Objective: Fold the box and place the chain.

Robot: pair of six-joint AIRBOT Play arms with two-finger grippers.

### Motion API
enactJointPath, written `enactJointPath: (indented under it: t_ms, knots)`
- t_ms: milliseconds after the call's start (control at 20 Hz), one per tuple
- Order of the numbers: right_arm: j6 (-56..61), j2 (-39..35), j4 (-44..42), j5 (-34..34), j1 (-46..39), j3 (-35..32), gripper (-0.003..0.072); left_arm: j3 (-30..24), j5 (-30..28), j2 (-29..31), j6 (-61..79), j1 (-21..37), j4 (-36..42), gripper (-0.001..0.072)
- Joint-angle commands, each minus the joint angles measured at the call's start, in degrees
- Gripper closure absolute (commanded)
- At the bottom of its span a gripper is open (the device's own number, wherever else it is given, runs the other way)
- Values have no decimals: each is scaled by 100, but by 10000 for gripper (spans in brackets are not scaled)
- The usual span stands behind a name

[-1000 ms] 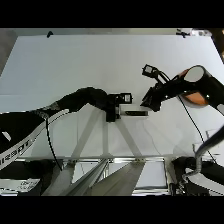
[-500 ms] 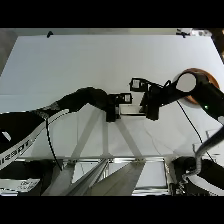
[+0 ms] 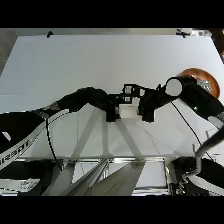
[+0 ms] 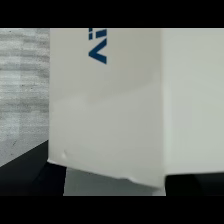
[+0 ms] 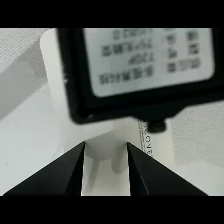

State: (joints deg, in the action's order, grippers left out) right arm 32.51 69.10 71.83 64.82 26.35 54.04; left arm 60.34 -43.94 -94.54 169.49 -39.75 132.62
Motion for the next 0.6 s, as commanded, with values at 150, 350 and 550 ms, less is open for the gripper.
enactJointPath:
  t_ms: [150,350,550]
  knots:
    - [225,81,146,-291,20,-13,424,2,0,4,4,2,-4,314]
    - [225,81,153,-334,20,-13,467,2,0,4,4,2,-4,314]
    - [367,81,168,-461,20,-13,469,2,0,4,4,2,-4,314]
